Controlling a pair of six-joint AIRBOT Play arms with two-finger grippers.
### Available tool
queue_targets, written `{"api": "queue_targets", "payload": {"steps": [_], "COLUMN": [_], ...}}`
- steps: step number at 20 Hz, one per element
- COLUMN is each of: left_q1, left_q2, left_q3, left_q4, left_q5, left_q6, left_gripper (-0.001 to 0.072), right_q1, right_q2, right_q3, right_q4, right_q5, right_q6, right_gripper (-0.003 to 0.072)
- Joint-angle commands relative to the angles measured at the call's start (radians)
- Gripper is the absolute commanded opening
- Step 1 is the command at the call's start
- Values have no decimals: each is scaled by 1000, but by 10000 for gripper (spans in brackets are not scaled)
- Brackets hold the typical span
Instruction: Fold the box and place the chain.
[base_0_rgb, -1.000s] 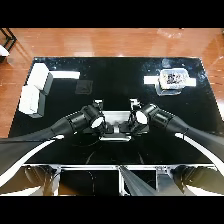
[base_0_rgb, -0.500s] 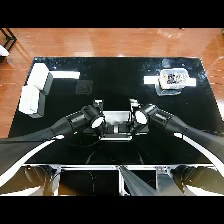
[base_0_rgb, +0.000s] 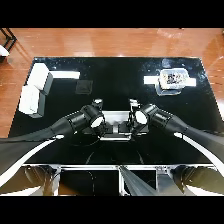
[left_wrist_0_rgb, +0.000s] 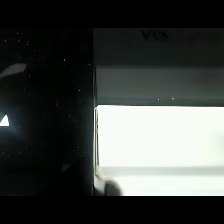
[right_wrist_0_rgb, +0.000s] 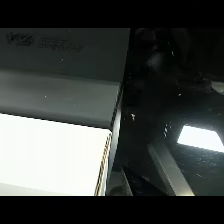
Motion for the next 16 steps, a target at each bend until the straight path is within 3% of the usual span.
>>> {"api": "queue_targets", "payload": {"steps": [1,2,4,7,8,16], "left_q1": [0,0,0,0,0,0], "left_q2": [0,0,0,0,0,0], "left_q3": [0,0,0,0,0,0], "left_q4": [-4,-4,-4,-4,-4,-4], "left_q5": [3,3,3,4,3,3], "left_q6": [-2,-2,-2,-2,-2,-2], "left_gripper": [24,24,24,24,24,24], "right_q1": [2,6,14,13,13,13], "right_q2": [0,0,-2,-2,-2,1], "right_q3": [0,0,0,0,0,11], "right_q4": [1,0,-4,2,2,0], "right_q5": [-1,-1,-5,-5,-6,-6], "right_q6": [4,4,4,4,4,-35], "right_gripper": [304,302,127,112,47,30]}}
